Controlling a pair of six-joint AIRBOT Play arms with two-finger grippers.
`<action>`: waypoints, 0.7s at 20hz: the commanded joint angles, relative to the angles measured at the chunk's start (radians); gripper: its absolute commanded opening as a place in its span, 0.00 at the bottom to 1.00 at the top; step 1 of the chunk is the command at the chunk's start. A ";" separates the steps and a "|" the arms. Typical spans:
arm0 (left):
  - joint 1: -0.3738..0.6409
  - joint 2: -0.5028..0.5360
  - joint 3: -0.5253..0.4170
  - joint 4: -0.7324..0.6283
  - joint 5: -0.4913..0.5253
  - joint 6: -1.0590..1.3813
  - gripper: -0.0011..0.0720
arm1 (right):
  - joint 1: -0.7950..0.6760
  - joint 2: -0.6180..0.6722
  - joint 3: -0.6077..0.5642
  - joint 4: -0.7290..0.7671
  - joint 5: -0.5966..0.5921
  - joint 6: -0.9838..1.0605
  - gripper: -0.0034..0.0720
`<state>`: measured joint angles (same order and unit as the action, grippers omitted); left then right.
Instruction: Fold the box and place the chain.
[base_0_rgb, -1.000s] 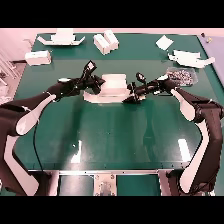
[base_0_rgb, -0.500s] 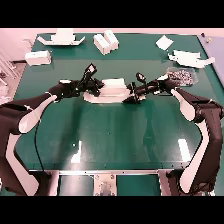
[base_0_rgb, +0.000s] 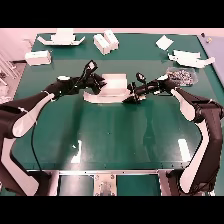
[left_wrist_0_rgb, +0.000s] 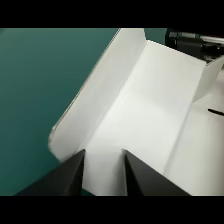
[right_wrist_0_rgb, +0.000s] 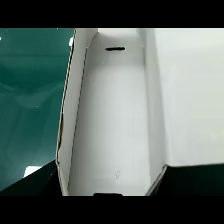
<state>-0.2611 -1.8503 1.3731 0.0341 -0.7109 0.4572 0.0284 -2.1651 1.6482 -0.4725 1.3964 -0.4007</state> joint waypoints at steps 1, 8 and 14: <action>0.001 0.057 0.001 0.040 -0.017 0.012 0.45 | 0.001 0.000 0.001 0.000 0.000 0.000 0.67; 0.001 0.153 0.001 0.601 -0.080 -0.210 0.45 | 0.001 0.000 0.001 0.000 0.000 0.000 0.67; 0.001 0.161 0.001 0.824 -0.165 -0.361 0.70 | 0.001 0.000 0.001 0.000 0.000 0.000 0.67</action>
<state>-0.2596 -1.6951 1.3739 0.7383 -0.8314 0.1665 0.0288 -2.1651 1.6485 -0.4721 1.3952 -0.4015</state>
